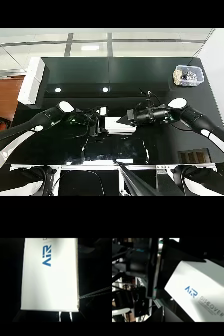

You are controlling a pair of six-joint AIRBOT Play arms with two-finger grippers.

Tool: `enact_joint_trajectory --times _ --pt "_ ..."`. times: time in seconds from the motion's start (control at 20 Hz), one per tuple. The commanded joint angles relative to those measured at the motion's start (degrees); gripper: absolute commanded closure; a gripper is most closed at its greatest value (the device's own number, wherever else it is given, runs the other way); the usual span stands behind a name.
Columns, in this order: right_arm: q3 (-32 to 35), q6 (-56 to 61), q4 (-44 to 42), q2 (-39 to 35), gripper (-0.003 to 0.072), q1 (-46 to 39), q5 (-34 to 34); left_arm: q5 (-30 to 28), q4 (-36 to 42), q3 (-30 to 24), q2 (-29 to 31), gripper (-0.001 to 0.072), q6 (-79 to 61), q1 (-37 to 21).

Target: Fold the box and place the chain.

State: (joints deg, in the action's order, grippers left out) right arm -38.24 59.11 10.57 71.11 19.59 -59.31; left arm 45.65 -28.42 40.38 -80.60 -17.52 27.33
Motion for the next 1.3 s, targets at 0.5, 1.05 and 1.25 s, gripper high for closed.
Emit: enact_joint_trajectory --times 0.5,1.05,1.25 --pt "0.5 5.6 7.7 2.6 0.0674 0.5 2.9 0.0 0.0 0.0 0.0 0.0371 0.0 0.0" --pt "0.5 5.6 11.1 4.9 0.0674 0.5 5.9 0.0 0.0 0.0 0.0 0.0361 0.0 0.0" --pt "0.5 5.3 12.2 4.9 0.0674 0.5 6.2 0.0 0.0 0.0 0.0 0.0361 0.0 0.0"
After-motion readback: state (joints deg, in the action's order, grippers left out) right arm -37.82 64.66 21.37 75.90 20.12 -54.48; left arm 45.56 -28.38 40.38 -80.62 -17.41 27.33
